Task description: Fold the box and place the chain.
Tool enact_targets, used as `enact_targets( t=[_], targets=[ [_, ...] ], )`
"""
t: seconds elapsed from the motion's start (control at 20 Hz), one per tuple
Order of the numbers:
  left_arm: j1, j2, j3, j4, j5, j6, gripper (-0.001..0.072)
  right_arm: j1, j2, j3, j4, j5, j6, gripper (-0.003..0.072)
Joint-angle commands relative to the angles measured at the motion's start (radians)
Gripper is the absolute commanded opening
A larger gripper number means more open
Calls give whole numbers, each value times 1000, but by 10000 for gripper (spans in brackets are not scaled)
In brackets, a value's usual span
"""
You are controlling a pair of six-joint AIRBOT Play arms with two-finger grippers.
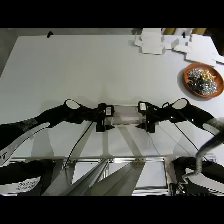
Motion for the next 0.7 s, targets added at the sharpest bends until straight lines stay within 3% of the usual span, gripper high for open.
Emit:
enact_targets(
  t=[0.0,0.1,0.15,0.2,0.35,0.65],
  targets=[
    [-1,-1,0,-36,4,36,579,0,0,0,0,0,-1,318],
    [-1,-1,0,-36,3,27,178,0,0,0,0,0,-1,318],
    [-1,-1,0,-32,-2,27,113,0,0,0,0,0,-1,318],
    [-1,0,0,-33,-2,27,114,0,0,0,0,0,-1,318],
    [-1,1,0,-36,-11,28,220,0,0,0,0,0,-1,318],
    [0,1,0,-35,-16,28,212,0,0,0,0,0,-1,318]
  ],
)
